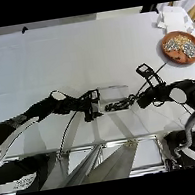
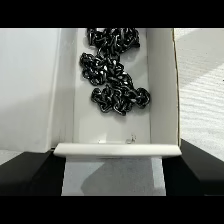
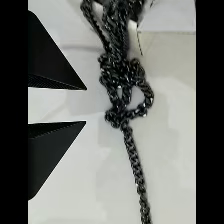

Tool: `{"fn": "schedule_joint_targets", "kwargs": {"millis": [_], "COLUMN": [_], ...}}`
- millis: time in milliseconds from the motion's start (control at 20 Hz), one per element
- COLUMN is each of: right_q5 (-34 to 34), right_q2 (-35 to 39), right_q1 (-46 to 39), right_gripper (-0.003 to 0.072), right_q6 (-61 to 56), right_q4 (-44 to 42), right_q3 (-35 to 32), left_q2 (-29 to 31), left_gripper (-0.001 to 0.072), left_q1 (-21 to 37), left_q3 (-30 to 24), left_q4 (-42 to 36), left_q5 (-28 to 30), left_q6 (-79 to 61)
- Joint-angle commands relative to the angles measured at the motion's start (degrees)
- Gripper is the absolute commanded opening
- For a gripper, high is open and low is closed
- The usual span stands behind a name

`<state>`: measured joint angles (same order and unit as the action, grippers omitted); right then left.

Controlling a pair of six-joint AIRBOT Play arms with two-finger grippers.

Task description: Fold the box and place the chain.

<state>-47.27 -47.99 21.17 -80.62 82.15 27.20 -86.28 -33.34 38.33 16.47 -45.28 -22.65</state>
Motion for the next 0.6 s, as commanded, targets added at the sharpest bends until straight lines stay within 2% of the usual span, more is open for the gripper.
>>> {"fn": "schedule_joint_targets", "kwargs": {"millis": [0, 350, 550], "right_q5": [6.8, 11.5, 11.8], "right_q2": [-1.5, -9.3, -12.9], "right_q1": [-0.3, 3.3, 4.6], "right_gripper": [0.0223, 0.022, 0.022], "right_q6": [-0.5, 1.2, 1.2], "right_q4": [1.4, 1.4, 1.5], "right_q3": [-1.1, -1.1, -1.1], "left_q2": [0.0, 0.0, 0.0], "left_gripper": [0.0135, 0.0135, 0.0135], "left_q1": [0.0, 0.0, 0.0], "left_q3": [0.0, 0.0, 0.0], "left_q4": [0.0, 0.0, 0.0], "left_q5": [0.0, 0.0, 0.0], "left_q6": [0.0, 0.0, 0.0]}}
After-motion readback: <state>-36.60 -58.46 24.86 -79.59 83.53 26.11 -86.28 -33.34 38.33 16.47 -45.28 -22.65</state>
